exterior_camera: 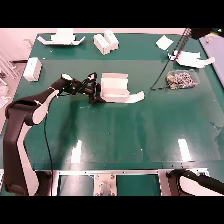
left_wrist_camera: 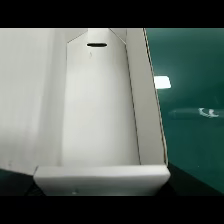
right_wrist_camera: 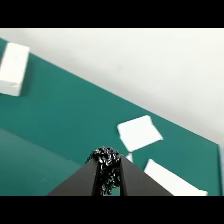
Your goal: Fold the box and place the chain.
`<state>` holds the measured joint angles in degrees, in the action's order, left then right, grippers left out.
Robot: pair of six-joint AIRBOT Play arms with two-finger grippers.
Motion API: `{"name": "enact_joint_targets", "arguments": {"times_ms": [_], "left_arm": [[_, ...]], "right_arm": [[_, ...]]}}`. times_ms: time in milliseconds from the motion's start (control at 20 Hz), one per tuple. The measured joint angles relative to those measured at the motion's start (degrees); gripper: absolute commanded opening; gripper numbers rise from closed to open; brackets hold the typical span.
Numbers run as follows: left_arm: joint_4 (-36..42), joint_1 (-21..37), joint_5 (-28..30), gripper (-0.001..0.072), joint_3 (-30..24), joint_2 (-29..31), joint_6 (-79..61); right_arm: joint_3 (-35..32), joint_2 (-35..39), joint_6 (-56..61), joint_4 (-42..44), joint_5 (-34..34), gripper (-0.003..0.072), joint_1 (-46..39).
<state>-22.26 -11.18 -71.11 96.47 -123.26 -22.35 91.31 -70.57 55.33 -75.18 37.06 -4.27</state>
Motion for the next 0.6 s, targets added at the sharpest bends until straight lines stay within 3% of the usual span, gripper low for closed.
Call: {"name": "enact_joint_targets", "arguments": {"times_ms": [600], "left_arm": [[0.00,0.02,-0.04,0.0398,0.00,0.00,0.00]], "right_arm": [[4.59,-1.14,-2.49,-0.48,-12.15,0.0011,-6.62]]}}
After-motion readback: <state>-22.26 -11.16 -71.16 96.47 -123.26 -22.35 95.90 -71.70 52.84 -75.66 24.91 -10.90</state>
